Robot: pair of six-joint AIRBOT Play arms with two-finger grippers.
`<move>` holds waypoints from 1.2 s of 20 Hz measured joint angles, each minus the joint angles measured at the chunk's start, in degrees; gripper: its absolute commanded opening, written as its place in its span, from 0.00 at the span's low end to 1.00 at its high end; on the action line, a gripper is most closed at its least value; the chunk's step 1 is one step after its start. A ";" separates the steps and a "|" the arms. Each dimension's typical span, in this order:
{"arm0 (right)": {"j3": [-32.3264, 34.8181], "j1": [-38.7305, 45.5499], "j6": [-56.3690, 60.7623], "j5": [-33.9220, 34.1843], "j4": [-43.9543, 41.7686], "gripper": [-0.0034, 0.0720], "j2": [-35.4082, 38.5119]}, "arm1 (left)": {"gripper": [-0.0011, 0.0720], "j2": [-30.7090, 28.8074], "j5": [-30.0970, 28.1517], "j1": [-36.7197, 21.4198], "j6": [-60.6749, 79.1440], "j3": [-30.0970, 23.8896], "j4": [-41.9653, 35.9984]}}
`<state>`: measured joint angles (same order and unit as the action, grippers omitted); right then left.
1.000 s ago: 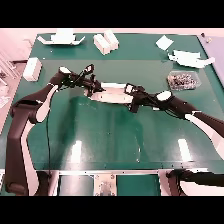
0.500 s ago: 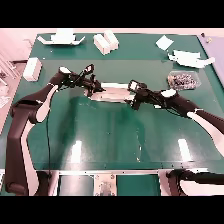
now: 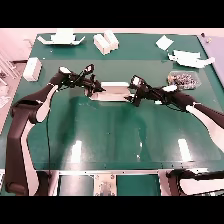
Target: Fold the box and place the chain.
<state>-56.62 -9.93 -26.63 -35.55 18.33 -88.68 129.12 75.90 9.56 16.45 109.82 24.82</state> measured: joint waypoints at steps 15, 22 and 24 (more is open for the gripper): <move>-7.76 4.13 -2.25 -13.03 0.31 0.86 -8.44 | 0.05 0.00 0.20 0.00 0.04 0.00 0.04; -12.76 4.79 -2.05 -18.25 3.56 0.86 -13.14 | 0.05 0.00 0.20 0.00 0.07 0.00 0.07; -14.38 4.81 -2.03 -19.80 4.76 0.86 -14.51 | 0.05 0.00 0.22 0.00 0.07 0.00 0.07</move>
<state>-71.00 -5.13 -28.67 -55.35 23.09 -103.20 129.12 76.12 9.56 16.51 109.82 24.88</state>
